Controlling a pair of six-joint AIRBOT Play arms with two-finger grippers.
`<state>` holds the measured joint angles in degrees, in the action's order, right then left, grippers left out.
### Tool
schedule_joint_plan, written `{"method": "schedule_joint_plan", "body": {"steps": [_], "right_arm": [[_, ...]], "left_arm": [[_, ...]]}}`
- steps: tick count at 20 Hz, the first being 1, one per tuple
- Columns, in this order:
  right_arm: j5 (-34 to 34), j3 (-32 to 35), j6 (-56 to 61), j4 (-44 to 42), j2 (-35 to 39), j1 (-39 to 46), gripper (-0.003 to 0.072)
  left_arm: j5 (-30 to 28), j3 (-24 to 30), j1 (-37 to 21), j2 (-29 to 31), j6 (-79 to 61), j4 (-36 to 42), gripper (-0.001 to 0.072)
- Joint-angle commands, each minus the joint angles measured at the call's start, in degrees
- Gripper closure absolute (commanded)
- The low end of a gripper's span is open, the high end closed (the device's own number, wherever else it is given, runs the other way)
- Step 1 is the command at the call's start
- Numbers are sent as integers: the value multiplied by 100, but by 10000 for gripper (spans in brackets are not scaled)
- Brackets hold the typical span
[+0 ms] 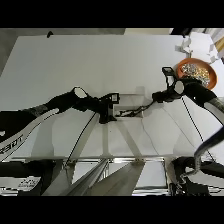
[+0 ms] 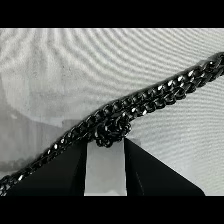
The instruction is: Fold the box and place the chain.
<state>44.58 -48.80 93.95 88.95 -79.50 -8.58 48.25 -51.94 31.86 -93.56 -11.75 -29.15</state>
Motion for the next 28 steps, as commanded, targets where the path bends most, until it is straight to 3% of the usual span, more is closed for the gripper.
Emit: {"method": "schedule_joint_plan", "body": {"steps": [1,3,7,11,14,19,22,28], "right_arm": [[-87,0,11,0,-11,26,558],[-90,0,9,-4,-15,26,676],[55,0,-136,-7,120,-55,677],[422,0,-151,-7,903,-417,677],[907,17,-146,-9,1650,-975,677],[1025,256,315,-66,2481,-2144,677],[719,275,734,-63,2614,-2826,677],[-540,275,1274,-66,2402,-3908,676]], "left_arm": [[-2,2,-2,2,0,-2,502],[-2,2,-4,2,0,-2,502],[-2,2,-4,2,0,-2,502],[-2,2,-4,2,0,-2,502],[-2,2,-4,2,0,-2,502],[-2,2,-4,2,0,-2,502],[-2,2,-4,2,0,-2,502],[-2,2,-4,2,0,-2,502]]}}
